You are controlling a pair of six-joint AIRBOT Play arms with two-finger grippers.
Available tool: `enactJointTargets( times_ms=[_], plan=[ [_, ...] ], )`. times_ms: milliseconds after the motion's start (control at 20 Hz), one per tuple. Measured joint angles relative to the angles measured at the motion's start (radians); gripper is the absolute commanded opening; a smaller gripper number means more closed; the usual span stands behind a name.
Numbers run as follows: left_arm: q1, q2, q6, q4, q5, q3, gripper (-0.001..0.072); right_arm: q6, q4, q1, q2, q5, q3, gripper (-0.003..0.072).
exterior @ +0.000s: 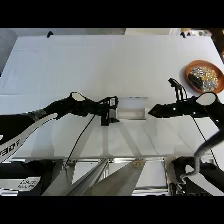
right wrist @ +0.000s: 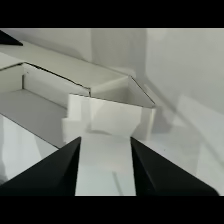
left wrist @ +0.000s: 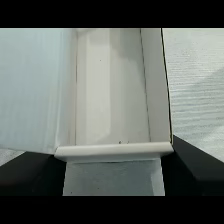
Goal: Fold the box and place the chain.
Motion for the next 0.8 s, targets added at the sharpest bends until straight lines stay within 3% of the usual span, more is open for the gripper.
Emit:
enactJointTargets(
  times_ms=[100, 200, 300, 650, 800],
  plan=[
    [0.000, 0.000, 0.000, 0.000, 0.000, 0.000, 0.0135, 0.027, -0.028, 0.013, 0.000, -0.023, 0.000, 0.0423],
    [0.000, 0.000, 0.000, 0.000, 0.000, 0.000, 0.0135, 0.056, -0.066, 0.019, 0.001, -0.036, 0.000, 0.0478],
    [0.000, 0.000, 0.000, 0.000, 0.000, 0.000, 0.0135, 0.078, -0.095, 0.023, 0.003, -0.043, 0.000, 0.0464],
    [0.000, 0.000, 0.000, 0.000, 0.000, 0.000, 0.0135, 0.108, -0.167, -0.090, 0.055, -0.029, 0.002, 0.0046],
    [0.000, 0.000, 0.000, 0.000, 0.000, 0.000, 0.0135, 0.122, -0.201, -0.127, 0.034, -0.028, 0.000, 0.0016]
  ],
)
